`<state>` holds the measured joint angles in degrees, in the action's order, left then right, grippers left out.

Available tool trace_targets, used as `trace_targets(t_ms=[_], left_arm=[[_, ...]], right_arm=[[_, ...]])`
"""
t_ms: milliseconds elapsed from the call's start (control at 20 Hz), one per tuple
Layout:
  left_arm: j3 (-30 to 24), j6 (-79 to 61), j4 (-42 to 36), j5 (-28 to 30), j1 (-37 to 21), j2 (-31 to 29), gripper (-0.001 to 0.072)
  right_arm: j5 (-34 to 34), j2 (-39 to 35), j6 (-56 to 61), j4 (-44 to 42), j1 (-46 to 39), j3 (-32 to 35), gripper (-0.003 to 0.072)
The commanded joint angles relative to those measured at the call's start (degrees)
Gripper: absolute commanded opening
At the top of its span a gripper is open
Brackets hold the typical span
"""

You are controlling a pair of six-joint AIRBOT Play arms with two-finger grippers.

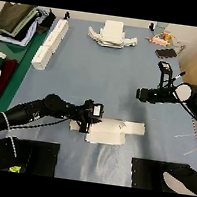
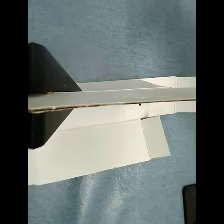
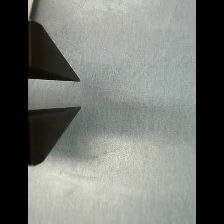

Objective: Fold the box.

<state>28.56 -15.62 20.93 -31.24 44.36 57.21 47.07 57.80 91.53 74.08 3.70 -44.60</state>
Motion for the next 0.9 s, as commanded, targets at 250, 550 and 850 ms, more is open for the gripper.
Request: trace_targets(t_ms=[250, 550, 850], left_arm=[[4.0, 1.1, -0.3, -10.9, -8.0, 5.4, 0.0013], [5.4, 1.1, -0.3, -11.0, -8.0, 7.7, 0.0014], [5.4, 1.5, -0.3, -13.0, -7.5, 7.7, 0.0012]], right_arm=[[0.0, 0.0, 0.0, -0.2, 0.0, 0.0, 0.0246], [0.0, 0.0, 0.0, -0.5, 0.0, 0.0, 0.0246], [0.1, 0.0, 0.0, -0.7, 0.0, 0.0, 0.0247]])
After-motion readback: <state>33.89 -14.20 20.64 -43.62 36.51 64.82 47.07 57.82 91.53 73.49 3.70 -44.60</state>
